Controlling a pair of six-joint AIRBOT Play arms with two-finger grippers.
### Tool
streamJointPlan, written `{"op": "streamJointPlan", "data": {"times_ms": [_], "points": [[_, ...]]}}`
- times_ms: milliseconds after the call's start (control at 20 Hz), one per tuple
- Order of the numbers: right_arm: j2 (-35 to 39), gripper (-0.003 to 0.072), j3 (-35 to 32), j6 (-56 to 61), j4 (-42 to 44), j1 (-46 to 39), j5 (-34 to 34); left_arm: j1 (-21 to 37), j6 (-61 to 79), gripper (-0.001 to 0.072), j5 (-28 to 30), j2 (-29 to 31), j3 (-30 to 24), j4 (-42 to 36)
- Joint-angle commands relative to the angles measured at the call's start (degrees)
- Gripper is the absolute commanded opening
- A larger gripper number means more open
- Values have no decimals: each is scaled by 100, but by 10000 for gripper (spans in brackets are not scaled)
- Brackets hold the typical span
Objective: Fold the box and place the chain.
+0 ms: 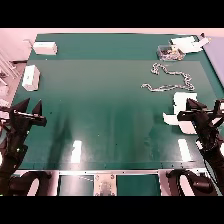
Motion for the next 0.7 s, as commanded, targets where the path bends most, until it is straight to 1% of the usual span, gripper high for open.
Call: {"op": "streamJointPlan", "data": {"times_ms": [0, 100, 150, 200, 250, 300, 400, 550, 650], "points": [[4, 72, -4, 0, 0, 2, 0, 0, 2, 419, 2, 4, 7, 0], [4, 74, -4, 4, 0, 4, 4, 0, 2, 419, 0, 4, 4, 0], [4, 104, -2, 15, -9, 2, 87, 0, 2, 419, 2, 4, 7, 0], [4, 268, 52, -125, -72, 2, 118, 0, 2, 419, 0, 4, 7, 0], [-13, 351, 122, -127, -83, -11, 101, 0, 2, 419, 2, 4, 7, 0], [-55, 351, 205, -131, -90, -44, 55, 0, 2, 419, 2, 4, 4, 0], [-291, 379, 442, -120, -116, -269, 15, 0, 2, 420, 4, 4, 7, 0], [-1005, 379, 940, -87, -140, -896, 28, 0, 2, 419, 2, 4, 4, 0], [-1622, 378, 1331, 39, -282, -1443, 262, 0, 2, 419, 2, 4, 4, 0]]}}
